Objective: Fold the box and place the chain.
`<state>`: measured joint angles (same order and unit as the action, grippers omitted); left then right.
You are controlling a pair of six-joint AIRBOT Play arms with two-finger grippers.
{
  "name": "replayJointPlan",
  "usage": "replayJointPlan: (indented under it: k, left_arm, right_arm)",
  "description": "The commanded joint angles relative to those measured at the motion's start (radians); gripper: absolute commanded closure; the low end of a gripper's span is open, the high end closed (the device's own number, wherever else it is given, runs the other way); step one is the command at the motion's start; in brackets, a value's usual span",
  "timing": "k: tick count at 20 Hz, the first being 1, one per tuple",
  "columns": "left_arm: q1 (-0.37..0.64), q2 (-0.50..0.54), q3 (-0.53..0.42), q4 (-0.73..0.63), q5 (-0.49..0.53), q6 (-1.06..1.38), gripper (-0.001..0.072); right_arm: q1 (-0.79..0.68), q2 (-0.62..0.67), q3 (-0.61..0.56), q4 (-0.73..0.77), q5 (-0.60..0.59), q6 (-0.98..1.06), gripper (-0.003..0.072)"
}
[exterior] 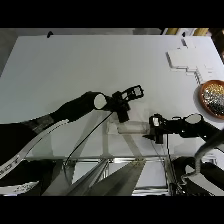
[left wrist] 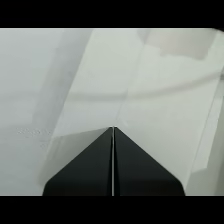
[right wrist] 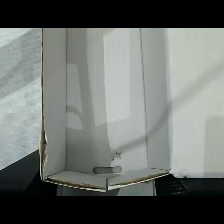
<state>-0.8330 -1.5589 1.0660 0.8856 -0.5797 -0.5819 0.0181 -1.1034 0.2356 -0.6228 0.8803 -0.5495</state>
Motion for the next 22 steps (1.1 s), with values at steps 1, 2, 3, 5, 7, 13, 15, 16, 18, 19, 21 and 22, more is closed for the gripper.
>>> replayJointPlan:
  k: [1,2,3,5,7,13,15,16,18,19,21,22]
  left_arm:
    - [0.008,-0.033,0.001,-0.029,-0.021,0.025,0.0705]
    - [0.016,-0.026,0.001,-0.029,-0.031,0.025,0.0704]
    - [0.027,-0.010,0.001,-0.027,-0.057,0.025,0.0703]
    - [0.055,0.055,0.001,0.007,-0.123,0.023,0.0701]
    - [0.084,0.141,0.001,0.075,-0.229,0.020,0.0701]
    - [0.086,0.222,-0.026,0.254,-0.569,0.000,0.0705]
    - [0.076,0.221,-0.055,0.205,-0.526,0.039,0.0704]
    - [0.075,0.220,-0.072,0.179,-0.505,0.068,0.0701]
    - [0.079,0.220,-0.110,0.148,-0.489,0.149,0.0700]
    - [0.081,0.220,-0.127,0.148,-0.489,0.178,0.0700]
    - [0.097,0.220,-0.156,0.146,-0.485,0.219,0.0696]
    - [0.109,0.220,-0.169,0.146,-0.478,0.247,0.0671]
  right_arm:
    - [0.001,0.001,0.001,0.001,0.002,-0.001,0.0346]
    - [0.001,0.001,0.001,0.002,0.002,-0.001,0.0346]
    - [0.000,0.001,0.001,0.001,0.002,-0.001,0.0346]
    - [0.001,0.001,0.001,0.002,0.002,-0.001,0.0346]
    - [0.000,0.001,0.001,0.001,0.002,-0.001,0.0346]
    - [0.001,0.001,0.001,0.001,0.002,-0.001,0.0346]
    - [0.000,0.001,0.001,0.002,0.002,-0.001,0.0346]
    - [0.001,0.001,0.001,0.002,0.002,-0.001,0.0346]
    - [0.000,0.001,0.001,0.001,0.002,-0.001,0.0346]
    - [0.001,0.001,0.001,0.002,0.002,-0.001,0.0346]
    - [0.000,0.001,0.001,0.002,0.002,-0.001,0.0346]
    - [0.001,0.001,0.001,0.002,0.002,-0.001,0.0346]
